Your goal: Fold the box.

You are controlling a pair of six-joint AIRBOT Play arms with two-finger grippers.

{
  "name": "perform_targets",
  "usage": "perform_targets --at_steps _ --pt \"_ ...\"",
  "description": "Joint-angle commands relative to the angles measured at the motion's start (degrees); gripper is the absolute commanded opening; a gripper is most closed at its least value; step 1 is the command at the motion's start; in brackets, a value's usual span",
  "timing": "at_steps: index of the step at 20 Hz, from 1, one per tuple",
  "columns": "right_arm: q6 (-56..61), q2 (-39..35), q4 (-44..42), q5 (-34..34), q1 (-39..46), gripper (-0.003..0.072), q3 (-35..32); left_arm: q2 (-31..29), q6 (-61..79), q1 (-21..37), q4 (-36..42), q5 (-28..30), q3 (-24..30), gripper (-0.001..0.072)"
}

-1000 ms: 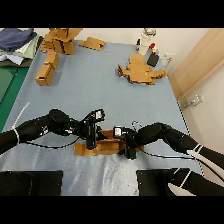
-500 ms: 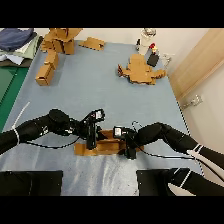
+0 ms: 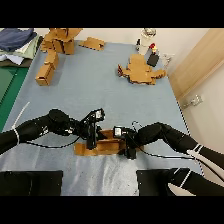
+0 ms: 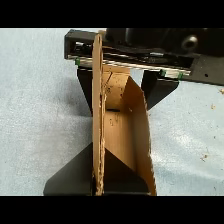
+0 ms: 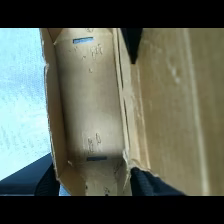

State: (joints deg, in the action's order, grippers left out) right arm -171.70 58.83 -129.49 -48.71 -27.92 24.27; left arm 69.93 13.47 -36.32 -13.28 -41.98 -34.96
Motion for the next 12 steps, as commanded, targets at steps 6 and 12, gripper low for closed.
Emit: perform_targets --at_steps 6,12 --pt "0.00 0.02 0.02 0.00 -0.07 0.0498 -0.04 0.02 -0.02 -0.02 -0.02 1.09 0.02 0.0016" --pt "0.00 0.02 0.02 0.00 -0.07 0.0498 -0.04 0.02 -0.02 -0.02 -0.02 1.46 0.02 0.0016"
